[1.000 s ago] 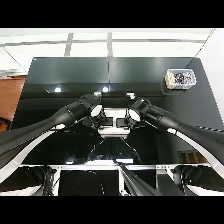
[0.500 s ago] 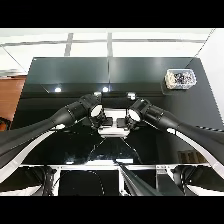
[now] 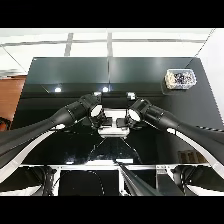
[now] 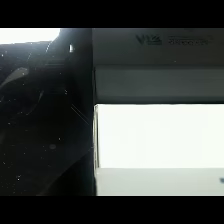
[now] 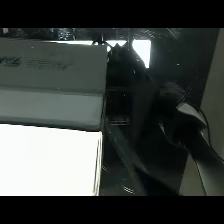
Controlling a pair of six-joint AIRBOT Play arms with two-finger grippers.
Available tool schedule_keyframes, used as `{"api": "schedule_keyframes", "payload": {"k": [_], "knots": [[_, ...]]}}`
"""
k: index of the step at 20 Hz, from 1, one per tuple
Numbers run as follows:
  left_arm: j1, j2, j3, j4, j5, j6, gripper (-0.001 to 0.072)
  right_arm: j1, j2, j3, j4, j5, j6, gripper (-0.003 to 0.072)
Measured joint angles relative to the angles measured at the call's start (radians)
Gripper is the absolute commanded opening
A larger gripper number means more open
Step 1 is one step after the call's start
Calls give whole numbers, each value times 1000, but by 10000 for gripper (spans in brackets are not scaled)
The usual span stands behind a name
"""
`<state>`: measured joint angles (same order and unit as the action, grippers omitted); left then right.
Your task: Fold the box and place the chain.
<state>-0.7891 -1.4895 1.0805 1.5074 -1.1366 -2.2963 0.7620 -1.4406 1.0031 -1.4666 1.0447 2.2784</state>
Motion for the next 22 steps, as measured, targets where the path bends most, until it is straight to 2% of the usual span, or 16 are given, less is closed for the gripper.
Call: {"api": "schedule_keyframes", "payload": {"k": [1, 2, 5, 6, 7, 8, 13, 17, 19, 22], "knots": [[0, 0, 0, -1, 0, -2, 27, 0, 0, 0, 0, -3, 0, 48], [0, 0, 0, -5, 3, -3, 27, 0, 0, 0, 2, -7, 0, 15], [0, 0, 0, -5, 2, -3, 27, 0, 0, 0, 1, -11, 0, 17], [0, 0, 0, -5, 2, -3, 27, -1, 0, 0, 0, -12, 0, 41], [0, 0, 0, -5, 2, -3, 27, -2, 0, 0, -1, -13, -2, 258], [0, 0, 0, 0, 2, -1, 27, -3, 0, 0, -4, -13, -5, 324], [0, 0, 0, 1, -3, 0, 27, -14, 29, 14, -8, 4, -48, 324], [0, 0, 0, 0, -9, 0, 27, -20, 151, 39, -26, 55, -158, 323], [0, 0, 0, 0, -12, 0, 27, -28, 248, 49, -106, 95, -204, 323], [0, 0, 0, -1, -14, 0, 27, -69, 379, 52, -372, 119, -242, 323]]}}
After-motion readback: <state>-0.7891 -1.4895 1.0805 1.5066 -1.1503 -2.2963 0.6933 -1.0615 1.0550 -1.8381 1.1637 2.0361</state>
